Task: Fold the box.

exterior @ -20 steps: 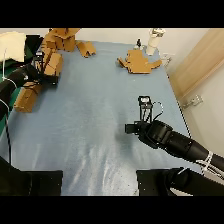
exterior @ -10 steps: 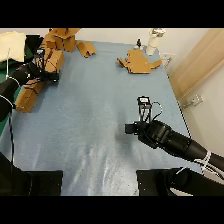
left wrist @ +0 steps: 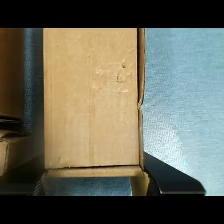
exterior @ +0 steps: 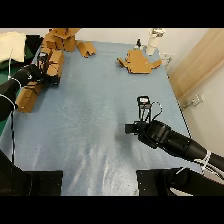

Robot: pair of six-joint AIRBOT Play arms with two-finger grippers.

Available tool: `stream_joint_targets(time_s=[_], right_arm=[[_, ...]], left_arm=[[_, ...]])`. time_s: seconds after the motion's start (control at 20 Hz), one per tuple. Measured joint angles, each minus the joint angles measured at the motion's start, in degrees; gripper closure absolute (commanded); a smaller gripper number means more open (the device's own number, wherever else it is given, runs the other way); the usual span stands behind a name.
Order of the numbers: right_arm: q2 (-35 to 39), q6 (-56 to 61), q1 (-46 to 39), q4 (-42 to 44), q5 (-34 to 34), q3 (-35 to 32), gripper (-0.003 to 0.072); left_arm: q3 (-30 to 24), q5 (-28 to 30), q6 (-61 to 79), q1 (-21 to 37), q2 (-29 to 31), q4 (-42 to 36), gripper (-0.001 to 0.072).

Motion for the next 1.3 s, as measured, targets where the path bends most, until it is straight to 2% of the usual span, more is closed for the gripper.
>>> stream_joint_targets(time_s=[0.2,0.25,0.3,0.55,0.8,1.05,1.1,1.15,1.3], right_arm=[[0.0,0.0,0.0,-0.2,0.0,0.0,0.0683],[0.0,0.0,0.0,-0.2,0.0,0.0,0.0684],[0.0,0.0,0.0,-0.3,0.0,0.0,0.0683],[0.0,0.0,0.0,-0.3,0.0,0.0,0.0683],[0.0,-0.1,0.0,-0.4,0.0,0.0,0.0683],[0.0,-2.0,0.0,-0.2,-0.3,0.0,0.0684],[0.0,-2.1,0.0,0.0,-0.3,0.0,0.0683],[0.0,-2.3,0.0,0.3,-0.4,0.0,0.0684],[-0.1,-2.6,-0.6,1.2,-0.5,0.5,0.0683]], left_arm=[[0.0,-0.9,-0.1,0.1,-0.2,0.0,0.0219],[0.0,-1.0,-0.1,0.1,-0.3,0.0,0.0175],[0.0,-1.2,-0.1,0.1,-0.3,0.0,0.0016],[0.4,-3.4,-0.2,0.4,-0.1,-0.1,0.0016],[3.0,-13.7,-0.5,1.7,1.1,0.5,0.0015],[6.3,-23.2,-0.4,2.6,6.0,0.7,0.0020],[6.7,-24.5,-0.4,2.7,7.4,0.6,0.0225],[6.8,-26.8,-0.7,2.7,8.7,0.6,0.0692],[7.3,-33.0,-1.7,2.4,12.6,0.4,0.0699]])
